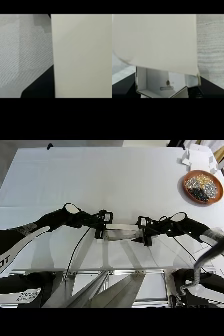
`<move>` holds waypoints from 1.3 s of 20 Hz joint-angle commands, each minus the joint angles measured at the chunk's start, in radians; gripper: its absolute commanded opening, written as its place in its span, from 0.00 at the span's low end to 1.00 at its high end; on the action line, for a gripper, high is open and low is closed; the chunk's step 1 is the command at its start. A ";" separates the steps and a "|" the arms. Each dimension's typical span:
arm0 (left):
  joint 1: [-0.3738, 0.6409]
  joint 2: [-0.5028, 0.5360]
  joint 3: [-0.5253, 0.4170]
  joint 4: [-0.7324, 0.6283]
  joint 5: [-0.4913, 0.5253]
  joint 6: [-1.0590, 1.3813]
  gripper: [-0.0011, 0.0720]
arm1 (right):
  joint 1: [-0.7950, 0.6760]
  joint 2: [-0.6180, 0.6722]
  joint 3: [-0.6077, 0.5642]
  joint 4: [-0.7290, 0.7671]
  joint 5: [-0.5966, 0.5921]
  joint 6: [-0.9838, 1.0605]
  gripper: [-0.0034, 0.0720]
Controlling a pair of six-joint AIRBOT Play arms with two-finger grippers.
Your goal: Fold the box and place the chain.
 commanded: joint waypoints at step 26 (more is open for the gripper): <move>0.000 0.000 0.000 0.000 0.001 0.000 0.03 | 0.001 0.003 0.000 0.068 0.007 -0.008 0.93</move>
